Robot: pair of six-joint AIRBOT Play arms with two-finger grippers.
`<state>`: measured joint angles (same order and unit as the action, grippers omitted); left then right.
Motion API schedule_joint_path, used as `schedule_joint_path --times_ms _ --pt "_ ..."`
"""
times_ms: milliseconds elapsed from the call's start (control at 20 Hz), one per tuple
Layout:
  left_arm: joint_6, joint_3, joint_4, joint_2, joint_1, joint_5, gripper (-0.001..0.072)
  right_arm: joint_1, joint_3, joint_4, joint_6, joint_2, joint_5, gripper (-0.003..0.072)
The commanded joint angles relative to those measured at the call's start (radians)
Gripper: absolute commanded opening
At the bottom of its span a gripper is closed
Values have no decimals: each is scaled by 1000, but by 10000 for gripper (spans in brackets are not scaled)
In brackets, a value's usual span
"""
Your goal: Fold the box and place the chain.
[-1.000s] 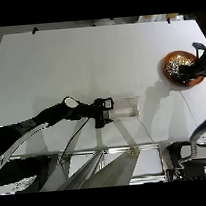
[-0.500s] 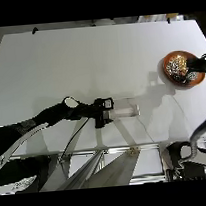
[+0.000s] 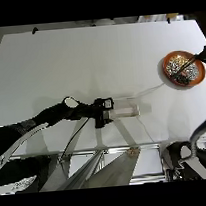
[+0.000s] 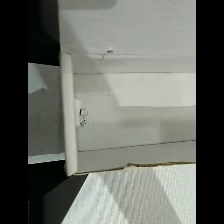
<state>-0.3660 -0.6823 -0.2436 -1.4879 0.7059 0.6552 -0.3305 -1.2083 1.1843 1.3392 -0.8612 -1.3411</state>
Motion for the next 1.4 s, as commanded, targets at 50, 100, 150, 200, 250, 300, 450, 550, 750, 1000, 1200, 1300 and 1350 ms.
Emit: schedule_joint_path --times_ms 50,100,150,200,250,300,450,550,750,1000,1200,1300,1350 --pt "0 0 0 1 0 0 372 112 0 -68 -8 141 -89 17" --pt "0 0 0 1 0 0 372 162 1 -68 -4 158 -106 17" --pt "0 0 0 1 0 0 372 215 1 -68 0 173 -126 17" --pt "0 0 0 1 0 0 372 264 1 -68 16 186 -146 17" --pt "0 0 0 1 0 0 372 315 1 -68 23 198 -168 17" --pt "0 0 0 1 0 0 372 362 4 -68 28 210 -179 17" --pt "0 0 0 1 0 0 372 499 34 -69 52 241 -185 17" --pt "0 0 0 1 0 0 372 586 72 -87 51 251 -169 18" --pt "0 0 0 1 0 0 372 762 224 -123 44 252 -34 18" --pt "0 0 0 1 0 0 372 864 434 -108 -18 241 240 18" --pt "0 0 0 1 0 0 372 864 505 -95 -39 172 370 18" --pt "0 0 0 1 0 0 372 864 520 -76 -39 108 385 18" --pt "0 0 0 1 0 0 372 864 528 -62 -39 77 391 18"
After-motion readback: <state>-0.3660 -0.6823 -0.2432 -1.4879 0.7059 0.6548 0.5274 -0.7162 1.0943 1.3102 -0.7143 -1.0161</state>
